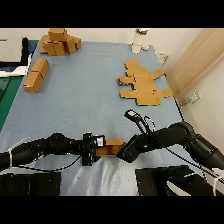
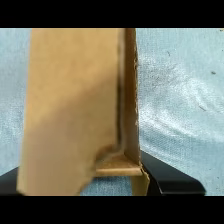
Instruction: Fold the box.
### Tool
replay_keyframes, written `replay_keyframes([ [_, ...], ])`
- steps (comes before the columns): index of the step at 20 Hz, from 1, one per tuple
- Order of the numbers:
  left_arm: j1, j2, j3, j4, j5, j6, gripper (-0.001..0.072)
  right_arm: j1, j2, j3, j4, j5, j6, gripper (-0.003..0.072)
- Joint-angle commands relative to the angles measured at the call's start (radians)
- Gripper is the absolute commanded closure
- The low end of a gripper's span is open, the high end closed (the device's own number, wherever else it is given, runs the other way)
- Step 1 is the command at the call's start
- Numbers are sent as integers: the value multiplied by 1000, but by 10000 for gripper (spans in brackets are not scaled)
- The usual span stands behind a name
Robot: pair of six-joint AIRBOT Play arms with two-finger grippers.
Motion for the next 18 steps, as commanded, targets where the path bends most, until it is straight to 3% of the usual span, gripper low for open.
replay_keyframes([
  [1,1,1,0,0,2,0,226,0,4,0,60,0,383,-23],
  [7,8,83,-33,23,-11,-4,226,0,3,0,60,22,470,-23],
  [11,105,183,-97,30,-17,-4,227,0,3,0,60,22,470,-23],
  [15,182,224,-121,94,-146,-4,226,0,3,0,60,27,470,-23],
  [18,182,211,-121,131,-164,-4,227,0,3,0,60,35,470,-23],
])
